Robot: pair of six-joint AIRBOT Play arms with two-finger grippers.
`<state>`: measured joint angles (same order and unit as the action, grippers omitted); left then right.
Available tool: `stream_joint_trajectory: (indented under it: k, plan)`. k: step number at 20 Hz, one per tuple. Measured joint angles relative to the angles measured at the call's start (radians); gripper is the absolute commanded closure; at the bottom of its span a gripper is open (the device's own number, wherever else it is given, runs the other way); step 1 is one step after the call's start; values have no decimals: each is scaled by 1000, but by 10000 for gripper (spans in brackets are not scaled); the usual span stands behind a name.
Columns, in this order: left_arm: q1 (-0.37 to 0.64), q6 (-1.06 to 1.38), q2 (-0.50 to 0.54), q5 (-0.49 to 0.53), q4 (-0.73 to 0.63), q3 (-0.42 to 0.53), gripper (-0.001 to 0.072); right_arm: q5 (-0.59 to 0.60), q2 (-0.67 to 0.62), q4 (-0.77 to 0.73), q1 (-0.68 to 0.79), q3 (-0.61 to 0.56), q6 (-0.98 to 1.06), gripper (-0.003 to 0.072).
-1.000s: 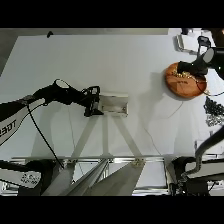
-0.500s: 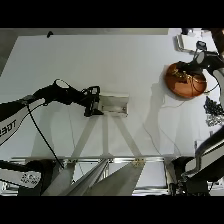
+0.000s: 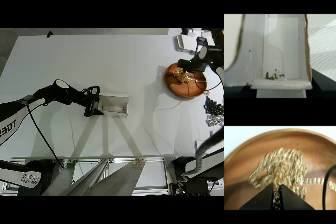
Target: Fold the box and place the chain.
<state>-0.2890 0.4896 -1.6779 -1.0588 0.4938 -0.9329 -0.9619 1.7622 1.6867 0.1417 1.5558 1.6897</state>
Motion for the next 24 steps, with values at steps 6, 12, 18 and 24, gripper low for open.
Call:
stream_joint_trajectory:
  k: [6,12,18,24]
  plan:
    - [0,0,0,0,0,0,392,-286,-191,56,-143,-27,-144,675]
    - [0,0,0,0,0,0,392,-447,-358,78,-358,-174,-168,675]
    - [0,0,0,0,0,0,392,-471,-395,5,-602,-232,-114,675]
    - [0,0,0,0,0,0,392,-272,-397,-195,-793,-240,-33,674]
